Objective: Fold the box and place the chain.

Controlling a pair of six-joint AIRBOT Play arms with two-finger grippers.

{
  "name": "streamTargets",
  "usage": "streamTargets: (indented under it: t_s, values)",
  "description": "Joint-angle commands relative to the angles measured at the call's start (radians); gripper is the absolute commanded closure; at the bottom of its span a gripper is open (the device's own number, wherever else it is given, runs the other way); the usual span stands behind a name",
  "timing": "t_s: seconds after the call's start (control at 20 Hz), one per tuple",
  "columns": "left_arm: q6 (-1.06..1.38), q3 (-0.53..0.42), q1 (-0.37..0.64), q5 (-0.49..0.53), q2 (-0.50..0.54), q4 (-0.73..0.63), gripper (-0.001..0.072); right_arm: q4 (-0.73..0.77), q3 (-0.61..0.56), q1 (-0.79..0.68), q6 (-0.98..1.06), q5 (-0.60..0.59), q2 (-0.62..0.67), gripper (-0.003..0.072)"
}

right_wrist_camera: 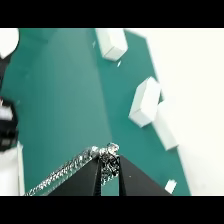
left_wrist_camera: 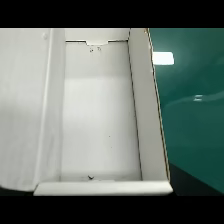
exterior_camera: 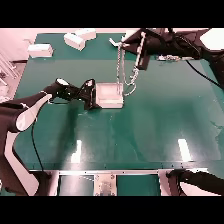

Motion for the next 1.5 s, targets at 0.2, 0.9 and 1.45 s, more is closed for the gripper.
streamTargets:
  t_s: [0.2,0.9,1.45]
  values:
    - [0.0,0.001,0.0,0.0,0.0,0.0,0.022,-0.035,-0.015,0.111,0.219,-0.113,-0.025,0.0684]
    - [0.0,0.001,0.0,0.0,0.0,0.0,0.022,-0.556,-0.018,0.111,0.547,-0.121,0.092,0.0683]
    - [0.0,0.001,0.0,0.0,0.0,0.0,0.022,-0.517,-0.019,0.152,0.633,-0.1,0.173,0.0684]
